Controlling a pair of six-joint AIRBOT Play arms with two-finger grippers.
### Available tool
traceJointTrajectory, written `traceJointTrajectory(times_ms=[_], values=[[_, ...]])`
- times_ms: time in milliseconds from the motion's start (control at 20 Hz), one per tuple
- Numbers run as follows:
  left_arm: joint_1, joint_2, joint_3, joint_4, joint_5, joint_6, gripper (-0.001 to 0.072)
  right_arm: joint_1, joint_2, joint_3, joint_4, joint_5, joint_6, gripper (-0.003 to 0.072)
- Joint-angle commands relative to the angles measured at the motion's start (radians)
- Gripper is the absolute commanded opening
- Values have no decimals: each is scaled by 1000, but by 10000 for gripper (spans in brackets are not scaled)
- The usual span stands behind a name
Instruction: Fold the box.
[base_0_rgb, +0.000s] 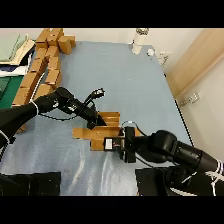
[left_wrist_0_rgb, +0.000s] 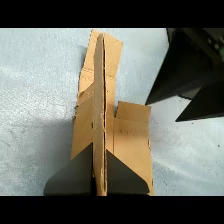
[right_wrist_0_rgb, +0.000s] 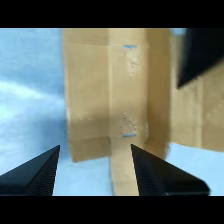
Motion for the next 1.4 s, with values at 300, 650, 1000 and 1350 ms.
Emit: traceJointTrajectory(times_ms=[300, 650, 1000, 1350], values=[[0, 0, 0, 0, 0, 0, 12, 114, -125, -51, -180, 130, 212, 708], [0, 0, 0, 0, 0, 0, 12, 114, -174, -50, -382, 188, 429, 708], [0, 0, 0, 0, 0, 0, 12, 114, -143, -41, -388, 190, 449, 708], [0, 0, 0, 0, 0, 0, 12, 110, -80, -42, -491, 142, 607, 708]])
